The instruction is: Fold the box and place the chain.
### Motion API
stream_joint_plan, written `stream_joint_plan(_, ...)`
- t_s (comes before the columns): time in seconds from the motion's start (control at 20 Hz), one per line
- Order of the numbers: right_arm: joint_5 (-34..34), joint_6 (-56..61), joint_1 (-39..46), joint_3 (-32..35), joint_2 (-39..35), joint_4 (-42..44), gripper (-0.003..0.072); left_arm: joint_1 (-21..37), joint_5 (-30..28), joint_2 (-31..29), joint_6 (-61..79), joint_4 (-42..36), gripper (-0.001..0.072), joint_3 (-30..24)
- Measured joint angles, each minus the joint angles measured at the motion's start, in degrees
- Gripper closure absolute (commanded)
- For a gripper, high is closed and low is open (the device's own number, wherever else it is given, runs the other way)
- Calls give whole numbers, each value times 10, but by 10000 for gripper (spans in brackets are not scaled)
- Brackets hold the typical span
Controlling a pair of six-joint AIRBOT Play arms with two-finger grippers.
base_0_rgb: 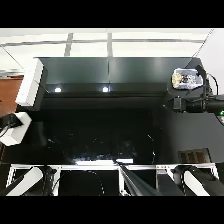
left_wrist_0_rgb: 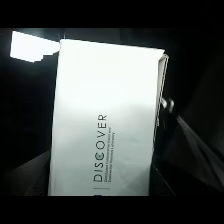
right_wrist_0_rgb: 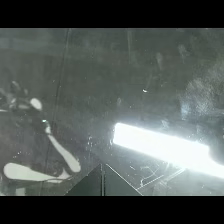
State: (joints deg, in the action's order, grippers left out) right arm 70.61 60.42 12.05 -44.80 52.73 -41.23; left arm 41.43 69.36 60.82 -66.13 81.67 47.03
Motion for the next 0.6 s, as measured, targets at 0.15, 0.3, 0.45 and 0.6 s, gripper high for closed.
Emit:
stream_joint_plan(0.15,-2,0,0,0,0,0,670,32,-51,5,49,-18,302,-3)
stream_joint_plan(0.3,-5,7,0,0,0,0,670,29,-94,23,99,-59,302,-3)
stream_joint_plan(0.45,-7,12,0,0,0,0,670,14,-119,45,130,-88,302,-4)
stream_joint_plan(0.6,-9,18,0,0,0,0,670,-4,-145,63,153,-102,302,-4)
